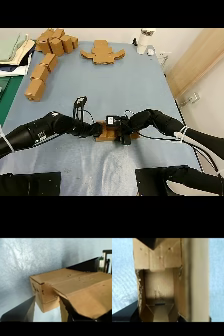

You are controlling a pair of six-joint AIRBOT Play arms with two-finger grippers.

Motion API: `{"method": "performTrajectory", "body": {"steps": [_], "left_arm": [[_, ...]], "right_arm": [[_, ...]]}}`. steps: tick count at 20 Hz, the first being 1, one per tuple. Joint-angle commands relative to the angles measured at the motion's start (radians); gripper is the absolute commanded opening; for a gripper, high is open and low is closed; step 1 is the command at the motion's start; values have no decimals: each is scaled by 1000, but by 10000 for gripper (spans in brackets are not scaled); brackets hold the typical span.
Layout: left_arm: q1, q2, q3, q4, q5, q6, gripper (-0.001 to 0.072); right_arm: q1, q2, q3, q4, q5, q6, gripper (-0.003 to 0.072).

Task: Fold the box.

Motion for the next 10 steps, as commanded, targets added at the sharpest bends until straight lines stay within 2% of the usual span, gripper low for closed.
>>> {"method": "performTrajectory", "body": {"steps": [1,10], "left_arm": [[-53,-27,82,259,-129,-230,428],[-159,-173,196,389,-225,-360,428]], "right_arm": [[0,0,0,0,0,0,519],[0,0,0,0,0,0,519]]}}
